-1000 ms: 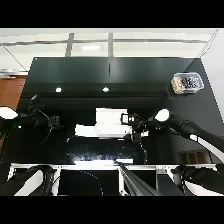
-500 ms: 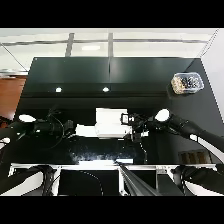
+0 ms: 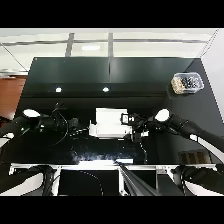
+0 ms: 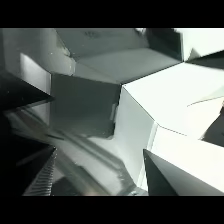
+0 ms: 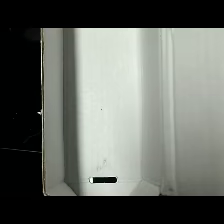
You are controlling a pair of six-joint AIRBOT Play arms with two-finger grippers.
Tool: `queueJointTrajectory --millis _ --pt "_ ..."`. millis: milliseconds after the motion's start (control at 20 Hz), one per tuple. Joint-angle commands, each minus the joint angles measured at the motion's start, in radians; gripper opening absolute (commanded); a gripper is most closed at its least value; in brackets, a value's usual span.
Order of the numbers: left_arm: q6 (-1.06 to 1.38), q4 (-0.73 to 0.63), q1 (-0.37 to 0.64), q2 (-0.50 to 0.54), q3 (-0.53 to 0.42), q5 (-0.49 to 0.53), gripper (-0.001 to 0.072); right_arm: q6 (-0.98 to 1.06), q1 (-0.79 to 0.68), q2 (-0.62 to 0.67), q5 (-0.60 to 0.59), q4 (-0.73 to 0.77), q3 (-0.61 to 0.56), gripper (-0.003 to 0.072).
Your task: Fold the box and place the chain.
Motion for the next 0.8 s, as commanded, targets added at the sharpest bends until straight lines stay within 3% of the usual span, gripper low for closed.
queueJointTrajectory --millis 0,250,750 --pt "0.029 -0.012 -0.007 0.002 0.042 -0.099 0.0711 0.001 0.000 -0.001 -0.001 0.002 0.000 0.0472" --pt "0.003 -0.013 -0.105 0.021 0.110 -0.095 0.0711 0.001 0.000 -0.001 -0.001 0.002 0.000 0.0472" --pt "-0.314 0.131 -0.417 0.027 0.163 0.195 0.0692 0.001 0.000 -0.001 -0.001 0.002 0.000 0.0472"
